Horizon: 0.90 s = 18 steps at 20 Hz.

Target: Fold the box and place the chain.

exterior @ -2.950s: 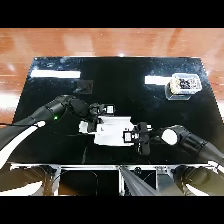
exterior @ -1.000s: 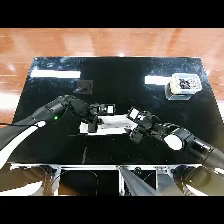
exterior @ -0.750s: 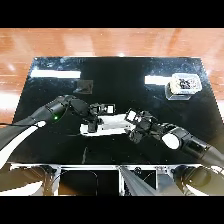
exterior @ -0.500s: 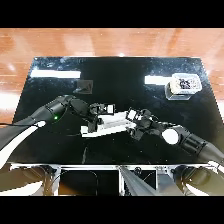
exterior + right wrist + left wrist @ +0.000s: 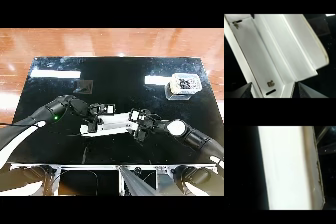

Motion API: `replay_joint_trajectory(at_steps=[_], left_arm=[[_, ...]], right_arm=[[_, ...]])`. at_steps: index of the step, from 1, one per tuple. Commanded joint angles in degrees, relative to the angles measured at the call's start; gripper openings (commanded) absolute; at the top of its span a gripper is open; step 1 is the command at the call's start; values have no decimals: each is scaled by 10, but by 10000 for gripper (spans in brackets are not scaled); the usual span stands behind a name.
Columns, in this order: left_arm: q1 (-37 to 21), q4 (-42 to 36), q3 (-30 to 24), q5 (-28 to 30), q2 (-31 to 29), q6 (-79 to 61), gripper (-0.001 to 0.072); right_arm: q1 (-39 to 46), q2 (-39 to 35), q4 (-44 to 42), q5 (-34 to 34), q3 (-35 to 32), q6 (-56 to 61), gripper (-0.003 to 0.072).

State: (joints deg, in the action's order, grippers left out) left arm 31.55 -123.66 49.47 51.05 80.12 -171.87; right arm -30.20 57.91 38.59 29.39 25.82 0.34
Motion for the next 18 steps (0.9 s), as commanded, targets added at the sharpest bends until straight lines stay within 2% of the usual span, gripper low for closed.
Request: replay_joint_trajectory(at_steps=[1,9,14,18], left_arm=[[0,2,1,-1,0,0,21],[0,2,1,-1,0,0,21],[0,2,1,-2,0,0,21],[0,2,1,-4,0,0,21]], right_arm=[[8,1,-17,33,3,-54,720],[8,37,-45,37,15,-126,720],[8,74,-83,81,23,-160,720],[8,109,-109,83,23,-173,720]])
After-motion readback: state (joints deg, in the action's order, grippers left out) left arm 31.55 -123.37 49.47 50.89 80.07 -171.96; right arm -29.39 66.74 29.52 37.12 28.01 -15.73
